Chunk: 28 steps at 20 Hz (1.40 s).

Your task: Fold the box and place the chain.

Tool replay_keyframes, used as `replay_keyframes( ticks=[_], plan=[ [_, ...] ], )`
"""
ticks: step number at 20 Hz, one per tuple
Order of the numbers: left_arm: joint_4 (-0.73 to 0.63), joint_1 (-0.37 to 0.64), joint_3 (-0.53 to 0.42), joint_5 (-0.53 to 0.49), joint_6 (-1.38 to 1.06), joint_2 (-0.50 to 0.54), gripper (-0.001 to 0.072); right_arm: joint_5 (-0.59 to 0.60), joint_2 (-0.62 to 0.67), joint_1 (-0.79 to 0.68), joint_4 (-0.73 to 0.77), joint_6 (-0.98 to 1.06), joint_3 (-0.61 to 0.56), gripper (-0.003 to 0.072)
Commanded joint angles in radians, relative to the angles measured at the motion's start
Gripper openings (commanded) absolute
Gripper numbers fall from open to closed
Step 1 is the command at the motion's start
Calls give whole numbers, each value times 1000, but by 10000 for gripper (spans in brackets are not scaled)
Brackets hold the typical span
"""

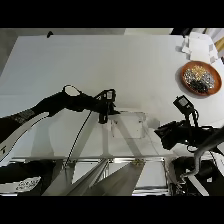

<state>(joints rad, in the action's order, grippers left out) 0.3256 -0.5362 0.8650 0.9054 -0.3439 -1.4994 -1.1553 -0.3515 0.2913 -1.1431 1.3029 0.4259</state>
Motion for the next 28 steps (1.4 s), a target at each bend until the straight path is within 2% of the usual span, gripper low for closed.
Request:
replay_keyframes(
  ticks=[1, 7, 14, 28],
  plan=[
    [0, 2, 27, -57, -19, -29, 5, 0, 24, 0, -9, 2, 0, 250],
    [2, 2, 27, -24, -19, -124, 6, 45, 24, 0, -12, 2, 0, 250],
    [4, 2, 27, -34, -19, -127, 7, 46, 24, 0, -64, 2, 0, 250],
    [12, -2, 34, -11, 25, -116, 6, 49, 24, 0, -64, -3, 0, 250]
  ],
)
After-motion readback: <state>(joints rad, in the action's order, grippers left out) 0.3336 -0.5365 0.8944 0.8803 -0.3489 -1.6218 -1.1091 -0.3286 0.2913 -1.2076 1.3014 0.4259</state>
